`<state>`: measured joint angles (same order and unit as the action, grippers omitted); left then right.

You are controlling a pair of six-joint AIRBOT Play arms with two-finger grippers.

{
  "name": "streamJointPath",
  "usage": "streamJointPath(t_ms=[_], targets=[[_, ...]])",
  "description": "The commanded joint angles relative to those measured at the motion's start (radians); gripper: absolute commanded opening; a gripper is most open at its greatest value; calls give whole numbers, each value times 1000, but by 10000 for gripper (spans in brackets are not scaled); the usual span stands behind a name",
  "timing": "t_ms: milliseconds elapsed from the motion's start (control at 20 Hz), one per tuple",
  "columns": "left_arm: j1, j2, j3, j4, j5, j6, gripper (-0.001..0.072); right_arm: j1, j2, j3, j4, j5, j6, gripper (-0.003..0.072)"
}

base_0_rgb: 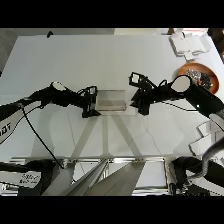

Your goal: Fold the box and place the chain.

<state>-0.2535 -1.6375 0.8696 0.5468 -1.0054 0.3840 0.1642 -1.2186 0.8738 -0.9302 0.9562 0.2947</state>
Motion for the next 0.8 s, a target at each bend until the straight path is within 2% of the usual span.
streamJointPath(t_ms=[0,200,400,550,600,750], targets=[[0,1,0,0,-1,0,517,2,-32,0,-100,-7,-34,343],[0,1,0,0,-1,0,517,56,-118,0,-91,-66,-113,340],[0,1,0,0,-1,0,517,116,-173,0,-32,-193,-117,338],[0,1,0,0,-1,0,517,138,-176,0,-30,-201,-117,333],[0,1,0,0,-1,0,517,140,-176,0,-30,-209,-117,298],[0,1,0,0,-1,0,517,140,-176,0,-26,-227,-117,259]])
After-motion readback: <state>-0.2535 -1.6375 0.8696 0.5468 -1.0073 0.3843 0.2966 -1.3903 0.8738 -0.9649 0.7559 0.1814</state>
